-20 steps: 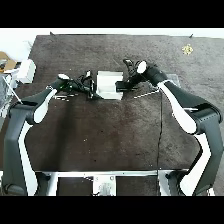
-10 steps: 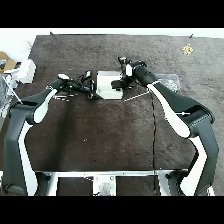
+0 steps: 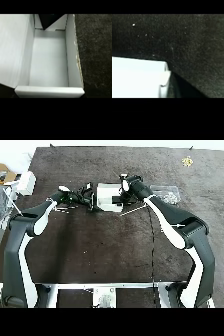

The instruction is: Fold the box and place the chain.

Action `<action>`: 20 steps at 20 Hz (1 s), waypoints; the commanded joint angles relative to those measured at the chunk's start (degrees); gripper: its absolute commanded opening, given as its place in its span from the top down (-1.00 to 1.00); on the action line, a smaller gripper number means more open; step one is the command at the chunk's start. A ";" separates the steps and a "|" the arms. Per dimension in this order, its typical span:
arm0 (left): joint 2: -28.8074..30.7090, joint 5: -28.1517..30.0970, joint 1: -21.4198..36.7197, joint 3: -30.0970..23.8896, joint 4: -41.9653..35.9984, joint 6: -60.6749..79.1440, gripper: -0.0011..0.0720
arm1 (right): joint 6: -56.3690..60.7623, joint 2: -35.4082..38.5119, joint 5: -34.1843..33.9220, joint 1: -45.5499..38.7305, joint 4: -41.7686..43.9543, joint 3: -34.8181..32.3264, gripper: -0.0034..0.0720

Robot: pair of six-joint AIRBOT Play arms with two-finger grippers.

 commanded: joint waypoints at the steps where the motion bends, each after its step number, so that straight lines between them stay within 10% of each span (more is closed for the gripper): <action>1: -0.02 0.00 0.07 0.07 0.04 0.00 0.35 | 2.60 -0.24 -1.55 0.44 -0.76 0.02 0.39; 13: -0.02 0.00 0.07 0.07 0.04 0.00 0.35 | 5.09 -0.22 -1.62 0.59 -1.01 0.02 0.85; 15: -0.02 0.00 0.07 0.07 0.04 0.00 0.35 | 4.94 -0.04 -1.62 0.59 -0.96 0.02 -0.01; 20: -0.02 0.00 0.07 0.07 0.04 0.00 0.35 | 1.29 2.43 -1.46 0.42 0.37 0.02 -0.11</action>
